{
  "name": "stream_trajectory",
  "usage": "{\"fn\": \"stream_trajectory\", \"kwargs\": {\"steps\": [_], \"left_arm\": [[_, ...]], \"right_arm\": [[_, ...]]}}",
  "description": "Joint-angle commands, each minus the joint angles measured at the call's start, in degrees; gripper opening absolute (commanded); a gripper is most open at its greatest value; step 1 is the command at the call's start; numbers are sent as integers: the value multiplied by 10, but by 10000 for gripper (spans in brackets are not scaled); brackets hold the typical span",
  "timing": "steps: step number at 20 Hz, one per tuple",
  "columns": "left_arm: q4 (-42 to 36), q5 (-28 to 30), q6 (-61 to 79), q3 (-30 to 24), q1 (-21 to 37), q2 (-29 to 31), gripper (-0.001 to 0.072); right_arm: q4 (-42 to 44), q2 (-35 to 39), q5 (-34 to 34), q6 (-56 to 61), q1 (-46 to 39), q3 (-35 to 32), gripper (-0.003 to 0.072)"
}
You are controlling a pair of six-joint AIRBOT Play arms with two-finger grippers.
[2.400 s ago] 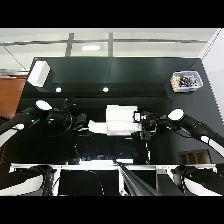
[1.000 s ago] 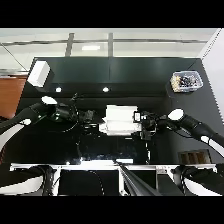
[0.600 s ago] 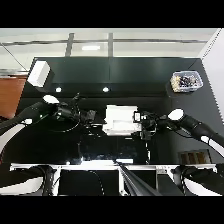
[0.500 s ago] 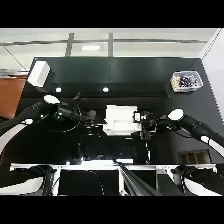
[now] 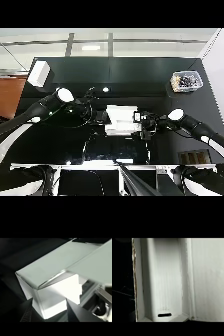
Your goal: Fold the box and place the chain.
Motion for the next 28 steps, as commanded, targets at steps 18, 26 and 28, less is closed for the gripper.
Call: {"fn": "stream_trajectory", "kwargs": {"steps": [18,26,28], "left_arm": [[248,25,-299,48,-115,-10,415],[402,-15,-414,97,-170,-38,415],[400,-41,-414,129,-177,-64,415]], "right_arm": [[0,0,0,0,0,0,416],[0,0,0,0,0,0,417],[0,0,0,0,0,0,417]]}}
